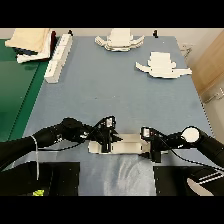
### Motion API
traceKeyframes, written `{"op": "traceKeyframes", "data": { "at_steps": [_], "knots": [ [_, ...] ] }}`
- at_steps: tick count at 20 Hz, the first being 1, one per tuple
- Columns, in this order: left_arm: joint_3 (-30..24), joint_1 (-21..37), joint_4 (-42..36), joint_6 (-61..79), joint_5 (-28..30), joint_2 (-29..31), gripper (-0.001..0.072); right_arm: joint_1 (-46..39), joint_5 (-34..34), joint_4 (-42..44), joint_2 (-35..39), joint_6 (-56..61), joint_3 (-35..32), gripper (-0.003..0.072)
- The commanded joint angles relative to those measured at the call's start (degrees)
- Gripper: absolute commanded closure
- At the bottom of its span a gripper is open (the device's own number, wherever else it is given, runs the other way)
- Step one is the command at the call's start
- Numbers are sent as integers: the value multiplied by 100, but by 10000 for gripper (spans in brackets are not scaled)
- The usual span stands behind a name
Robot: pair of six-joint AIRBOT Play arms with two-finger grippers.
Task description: Fold the box.
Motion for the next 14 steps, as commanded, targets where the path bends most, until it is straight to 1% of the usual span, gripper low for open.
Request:
{"op": "traceKeyframes", "data": {
  "at_steps": [1, 2, 5, 14],
  "knots": [
    [4, 4, 2, 0, 2, 4, 693, -4, -15, -22, -7, 37, -9, 103],
    [7, 4, 2, 0, 2, 4, 693, -2, -46, -22, -35, 37, -24, 121],
    [7, 4, 2, 0, 0, 4, 693, 0, -122, -20, -138, 35, -83, 121],
    [4, 4, 2, 0, 0, 4, 693, 11, -155, 28, -129, -105, -83, 116]
  ]
}}
